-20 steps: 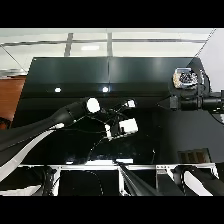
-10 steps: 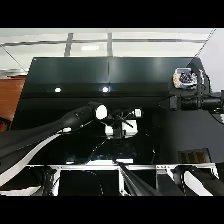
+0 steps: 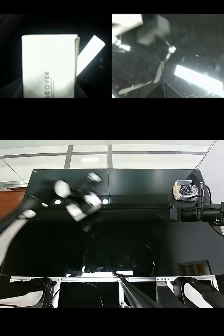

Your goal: Fold the box and place the chain.

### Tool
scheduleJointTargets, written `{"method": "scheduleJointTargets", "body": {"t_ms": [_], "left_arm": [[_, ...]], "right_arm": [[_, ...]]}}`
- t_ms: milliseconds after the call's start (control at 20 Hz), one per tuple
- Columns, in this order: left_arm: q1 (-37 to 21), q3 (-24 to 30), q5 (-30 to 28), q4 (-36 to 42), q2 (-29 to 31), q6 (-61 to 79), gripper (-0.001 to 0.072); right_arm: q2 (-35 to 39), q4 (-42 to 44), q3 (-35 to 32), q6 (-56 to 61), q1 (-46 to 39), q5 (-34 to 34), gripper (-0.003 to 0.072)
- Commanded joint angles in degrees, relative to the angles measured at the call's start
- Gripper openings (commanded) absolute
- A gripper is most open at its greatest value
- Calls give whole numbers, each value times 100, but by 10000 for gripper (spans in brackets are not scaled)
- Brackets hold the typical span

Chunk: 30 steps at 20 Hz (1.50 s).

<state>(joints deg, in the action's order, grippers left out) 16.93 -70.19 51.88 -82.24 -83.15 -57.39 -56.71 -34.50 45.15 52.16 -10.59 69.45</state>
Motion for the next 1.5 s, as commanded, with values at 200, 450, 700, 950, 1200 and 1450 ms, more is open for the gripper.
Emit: {"method": "scheduleJointTargets", "body": {"t_ms": [200,450,700,950,1200,1450], "left_arm": [[-3491,-1663,-9,-42,-1014,-1655,183],[-3733,-3801,79,-13,-2756,-1650,183],[-3676,-4516,378,170,-3720,-1582,183],[-3442,-4848,772,-1014,-3519,-1777,720],[-3150,-4975,1390,-634,-2223,-2302,719],[-2610,-3375,3333,1451,-1047,-2105,21]], "right_arm": [[2,17,2,160,0,-363,14],[2,33,2,385,0,-531,14],[2,35,2,514,0,-916,14],[2,33,4,638,0,-960,14],[2,33,4,634,0,-901,14],[33,-715,4,649,2,328,12]]}}
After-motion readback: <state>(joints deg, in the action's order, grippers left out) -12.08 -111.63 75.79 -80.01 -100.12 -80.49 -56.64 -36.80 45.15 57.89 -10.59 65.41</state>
